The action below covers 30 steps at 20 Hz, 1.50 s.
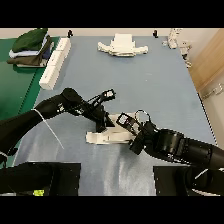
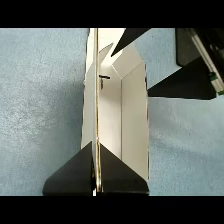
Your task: Fold the box.
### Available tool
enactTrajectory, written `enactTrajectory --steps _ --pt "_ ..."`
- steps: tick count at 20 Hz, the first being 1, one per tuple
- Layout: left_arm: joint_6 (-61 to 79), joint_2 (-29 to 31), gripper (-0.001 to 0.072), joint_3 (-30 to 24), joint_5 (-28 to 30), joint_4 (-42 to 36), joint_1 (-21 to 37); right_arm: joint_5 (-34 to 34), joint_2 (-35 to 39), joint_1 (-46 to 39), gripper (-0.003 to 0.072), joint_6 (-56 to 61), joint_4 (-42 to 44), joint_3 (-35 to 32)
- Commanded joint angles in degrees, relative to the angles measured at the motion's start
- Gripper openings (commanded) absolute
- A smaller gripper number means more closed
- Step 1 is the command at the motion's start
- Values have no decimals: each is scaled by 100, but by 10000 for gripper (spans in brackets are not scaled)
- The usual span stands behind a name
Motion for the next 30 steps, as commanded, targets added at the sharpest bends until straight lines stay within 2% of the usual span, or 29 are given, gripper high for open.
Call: enactTrajectory --steps 1,2,4,10,13,15,20,22,24,27,30 --pt "2 4 11 2 -7 0 -2 -173 2 7 599 173 -59 48" --pt "2 4 11 2 -4 0 -2 -186 4 4 600 173 -61 59" --pt "2 4 11 2 -4 0 -2 -302 4 4 719 168 -61 90" --pt "2 4 11 2 -4 0 -2 -291 11 -299 720 -684 -26 83" --pt "2 4 11 2 -7 0 -2 -136 111 -734 720 -1821 321 81" --pt "2 4 10 2 -7 0 -2 68 166 -1161 720 -2846 935 81" --pt "2 4 11 2 -7 0 -2 367 162 -2846 720 -6992 4072 -186" --pt "2 4 10 2 -4 0 -2 354 98 -3333 720 -8089 4854 -387" --pt "2 4 11 2 -7 0 -2 363 -17 -3571 720 -8570 5154 -507" --pt "2 4 11 2 -4 0 -2 568 -232 -3624 720 -8714 5198 -505" --pt "2 4 11 2 -7 0 -2 452 -289 -3624 720 -8706 5233 -503"
